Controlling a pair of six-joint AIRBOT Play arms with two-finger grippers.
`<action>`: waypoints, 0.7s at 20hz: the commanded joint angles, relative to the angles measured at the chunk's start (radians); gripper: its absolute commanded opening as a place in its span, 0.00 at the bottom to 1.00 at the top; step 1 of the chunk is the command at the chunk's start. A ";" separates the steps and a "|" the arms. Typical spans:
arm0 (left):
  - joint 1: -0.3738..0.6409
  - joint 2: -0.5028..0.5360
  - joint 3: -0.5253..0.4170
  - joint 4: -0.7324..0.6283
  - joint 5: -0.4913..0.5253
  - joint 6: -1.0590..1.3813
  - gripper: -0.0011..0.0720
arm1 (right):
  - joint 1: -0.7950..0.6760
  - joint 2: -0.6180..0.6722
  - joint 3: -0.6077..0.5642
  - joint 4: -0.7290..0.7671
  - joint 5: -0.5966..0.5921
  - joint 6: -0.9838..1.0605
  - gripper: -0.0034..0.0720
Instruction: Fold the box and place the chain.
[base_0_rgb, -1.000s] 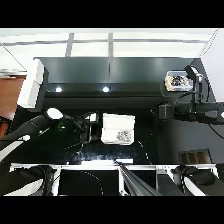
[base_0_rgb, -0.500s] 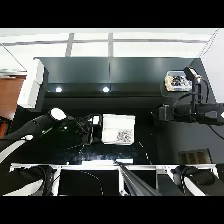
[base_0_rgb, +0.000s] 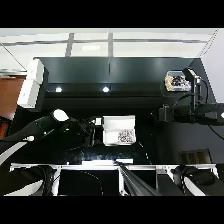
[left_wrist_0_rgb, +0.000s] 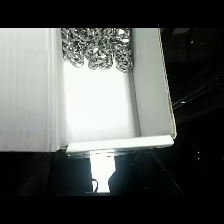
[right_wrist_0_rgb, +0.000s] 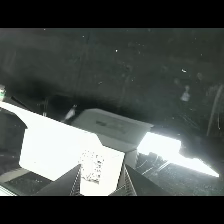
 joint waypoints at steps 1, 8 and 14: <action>-0.010 -0.001 0.001 0.000 0.006 -0.034 0.98 | 0.000 0.000 0.001 0.000 0.003 0.000 0.48; -0.004 0.018 0.001 0.073 0.008 -0.242 0.99 | 0.000 0.000 0.001 0.000 0.017 0.000 0.48; -0.004 0.068 0.000 0.142 -0.013 -0.366 0.98 | 0.000 0.000 0.001 0.000 0.023 0.000 0.48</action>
